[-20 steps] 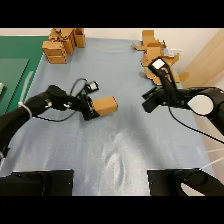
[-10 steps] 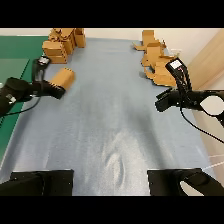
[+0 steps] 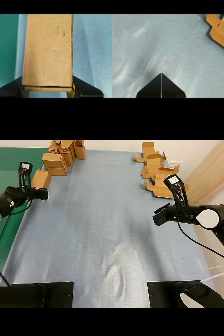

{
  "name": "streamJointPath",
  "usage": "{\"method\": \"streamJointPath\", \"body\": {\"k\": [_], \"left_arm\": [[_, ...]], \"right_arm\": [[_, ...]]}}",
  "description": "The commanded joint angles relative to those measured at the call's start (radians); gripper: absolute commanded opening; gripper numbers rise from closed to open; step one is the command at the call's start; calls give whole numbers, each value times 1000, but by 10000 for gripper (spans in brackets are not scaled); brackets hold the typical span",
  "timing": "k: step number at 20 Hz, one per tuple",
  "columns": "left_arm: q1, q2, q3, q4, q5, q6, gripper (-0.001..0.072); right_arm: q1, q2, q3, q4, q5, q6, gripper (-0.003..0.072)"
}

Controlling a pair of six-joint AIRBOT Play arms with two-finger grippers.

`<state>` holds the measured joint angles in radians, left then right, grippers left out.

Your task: Fold the box.

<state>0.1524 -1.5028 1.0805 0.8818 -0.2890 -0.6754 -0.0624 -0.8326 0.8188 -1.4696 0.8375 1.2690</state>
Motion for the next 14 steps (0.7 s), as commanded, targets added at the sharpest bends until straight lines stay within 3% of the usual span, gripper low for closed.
{"method": "streamJointPath", "body": {"k": [1, 6, 11, 12, 13, 14], "left_arm": [[4, -165, 151, 9, -74, -98, 105], [3, -311, 326, 10, -182, -201, 105], [3, -352, 348, 14, -180, -238, 137], [3, -352, 348, 21, -179, -235, 320], [3, -352, 348, 21, -177, -234, 566], [4, -352, 349, 21, -172, -234, 654]], "right_arm": [[-1, -14, -2, 21, -4, 18, 4], [-1, -40, -2, 62, -5, 26, 4], [-1, -53, -2, 64, -5, 37, 4], [-1, -53, -2, 65, -5, 37, 4], [-1, -53, -2, 65, -5, 39, 4], [-1, -53, -2, 65, -5, 40, 4]]}}
